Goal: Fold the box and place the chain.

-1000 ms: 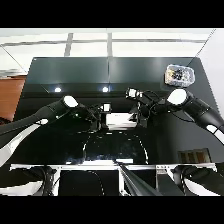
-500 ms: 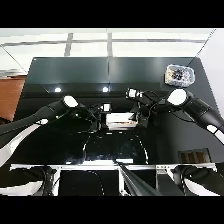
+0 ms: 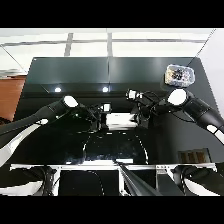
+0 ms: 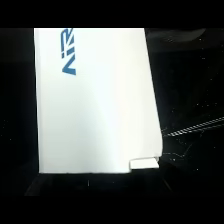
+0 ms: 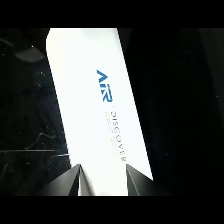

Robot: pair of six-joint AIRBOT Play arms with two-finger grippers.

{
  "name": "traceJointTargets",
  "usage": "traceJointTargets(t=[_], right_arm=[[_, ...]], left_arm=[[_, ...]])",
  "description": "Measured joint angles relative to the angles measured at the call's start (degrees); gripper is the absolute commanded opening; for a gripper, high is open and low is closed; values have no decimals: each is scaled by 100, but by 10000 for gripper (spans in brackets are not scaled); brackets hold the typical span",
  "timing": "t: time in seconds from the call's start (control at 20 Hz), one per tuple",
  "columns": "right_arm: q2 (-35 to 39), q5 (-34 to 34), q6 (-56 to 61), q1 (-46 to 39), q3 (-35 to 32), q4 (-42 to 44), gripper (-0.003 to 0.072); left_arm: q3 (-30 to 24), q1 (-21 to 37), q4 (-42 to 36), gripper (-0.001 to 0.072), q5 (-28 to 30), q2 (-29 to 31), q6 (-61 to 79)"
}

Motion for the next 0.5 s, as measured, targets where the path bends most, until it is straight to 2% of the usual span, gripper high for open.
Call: traceJointTargets(t=[0.5], right_arm=[[0,50,20,0,-24,-74,307]], left_arm=[[0,0,0,408,-2,-2,0]])
